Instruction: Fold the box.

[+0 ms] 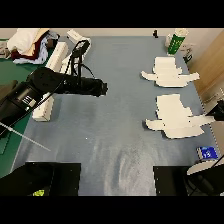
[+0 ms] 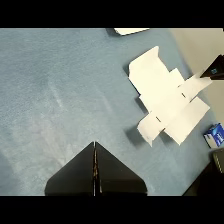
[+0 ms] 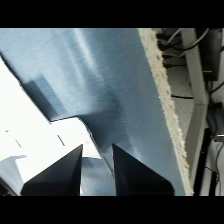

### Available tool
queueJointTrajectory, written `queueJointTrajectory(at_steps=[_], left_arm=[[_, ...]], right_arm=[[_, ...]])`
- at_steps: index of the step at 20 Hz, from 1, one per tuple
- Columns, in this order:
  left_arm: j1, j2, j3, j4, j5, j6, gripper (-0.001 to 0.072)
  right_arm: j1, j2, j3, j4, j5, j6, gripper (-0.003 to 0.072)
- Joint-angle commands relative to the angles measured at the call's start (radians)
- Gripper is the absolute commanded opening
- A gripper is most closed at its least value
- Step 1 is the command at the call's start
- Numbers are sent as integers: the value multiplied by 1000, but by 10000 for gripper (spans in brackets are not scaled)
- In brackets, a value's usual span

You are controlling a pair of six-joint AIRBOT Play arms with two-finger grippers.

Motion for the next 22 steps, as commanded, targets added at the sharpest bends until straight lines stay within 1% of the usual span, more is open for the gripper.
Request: queueJointTrajectory(at_steps=[1,2,3,5,8,9,10,11,13,15,18,20,21,22], left_arm=[[0,0,0,-24,0,0,15],[0,0,0,-24,1,0,15],[0,0,0,-23,4,3,15],[0,1,0,-24,6,3,15],[11,1,0,-24,-21,-5,15],[33,1,0,-24,-59,-36,14],[74,1,0,-24,-128,-57,14],[123,1,0,-29,-212,-66,14],[214,1,-4,-36,-360,-55,14],[282,10,-33,-56,-448,-8,13],[344,42,-118,-84,-500,21,13],[372,65,-191,-96,-504,46,13],[381,68,-222,-97,-508,46,14],[385,68,-241,-96,-512,46,14]], right_arm=[[39,-12,-10,37,-47,-15,184],[66,-12,-16,45,-58,-15,72],[93,-11,-21,61,-68,-15,3],[157,3,-25,131,-98,-13,2],[267,71,-55,222,-64,50,0],[306,109,-83,225,-32,78,0],[346,164,-132,225,17,110,0],[383,226,-194,225,70,130,0],[463,382,-364,227,197,175,-1],[563,564,-569,228,317,227,0],[739,856,-873,231,520,388,0],[855,1022,-1035,221,649,511,0],[897,1076,-1089,205,682,563,2],[918,1107,-1121,186,675,609,56]])
